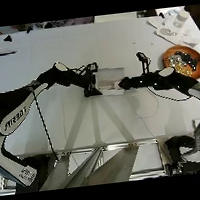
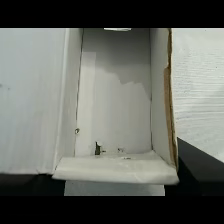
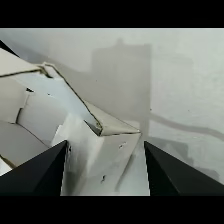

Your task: Fold the box and place the chain.

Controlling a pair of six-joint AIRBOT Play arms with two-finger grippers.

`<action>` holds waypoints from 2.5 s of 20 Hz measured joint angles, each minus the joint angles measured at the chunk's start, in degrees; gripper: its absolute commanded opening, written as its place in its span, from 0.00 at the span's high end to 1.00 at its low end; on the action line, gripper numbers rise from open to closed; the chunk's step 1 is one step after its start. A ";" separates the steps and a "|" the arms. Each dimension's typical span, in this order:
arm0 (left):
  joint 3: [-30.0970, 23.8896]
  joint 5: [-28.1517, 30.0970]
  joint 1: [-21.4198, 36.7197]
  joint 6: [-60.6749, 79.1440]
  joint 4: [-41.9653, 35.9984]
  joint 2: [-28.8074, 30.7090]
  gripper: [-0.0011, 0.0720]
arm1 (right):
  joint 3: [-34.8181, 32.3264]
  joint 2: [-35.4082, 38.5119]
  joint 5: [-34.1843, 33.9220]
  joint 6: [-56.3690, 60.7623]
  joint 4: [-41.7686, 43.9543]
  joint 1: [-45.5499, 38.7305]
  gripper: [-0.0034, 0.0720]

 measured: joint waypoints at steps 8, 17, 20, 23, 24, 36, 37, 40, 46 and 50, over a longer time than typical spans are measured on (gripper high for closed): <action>0.00 -0.02 0.00 0.00 0.02 0.00 0.63 | 7.37 0.94 2.54 23.50 -26.49 6.23 0.29; 0.00 -0.04 -0.02 0.07 0.02 0.00 0.63 | 16.72 -2.36 13.57 56.08 -55.08 15.32 0.35; 0.00 0.00 0.00 0.00 0.00 0.00 0.63 | 20.11 -3.65 14.86 61.68 -57.61 17.11 0.35; 0.00 0.00 0.00 0.00 0.00 0.00 0.63 | 23.06 -5.29 17.18 65.75 -59.39 18.45 0.36; 0.00 0.00 0.00 0.00 0.00 0.00 0.63 | 23.61 -5.86 18.03 66.77 -59.98 18.84 0.38; 0.00 0.00 0.00 -0.02 0.00 0.00 0.63 | 25.07 -11.19 17.57 80.04 -63.87 20.72 0.76; 0.00 0.02 0.00 -0.02 0.00 0.00 0.63 | 25.07 -11.26 17.31 80.54 -63.82 20.70 0.84; 0.00 0.13 0.02 -0.17 -0.04 0.00 0.63 | 25.07 -11.34 17.11 81.72 -64.19 20.72 0.94; 0.00 -0.13 0.00 0.04 0.02 0.00 0.63 | 25.14 -11.10 16.44 82.18 -63.08 20.94 0.41; 0.00 -0.07 0.00 0.04 0.02 0.00 0.63 | 25.14 -8.63 17.79 81.74 -63.49 21.14 0.41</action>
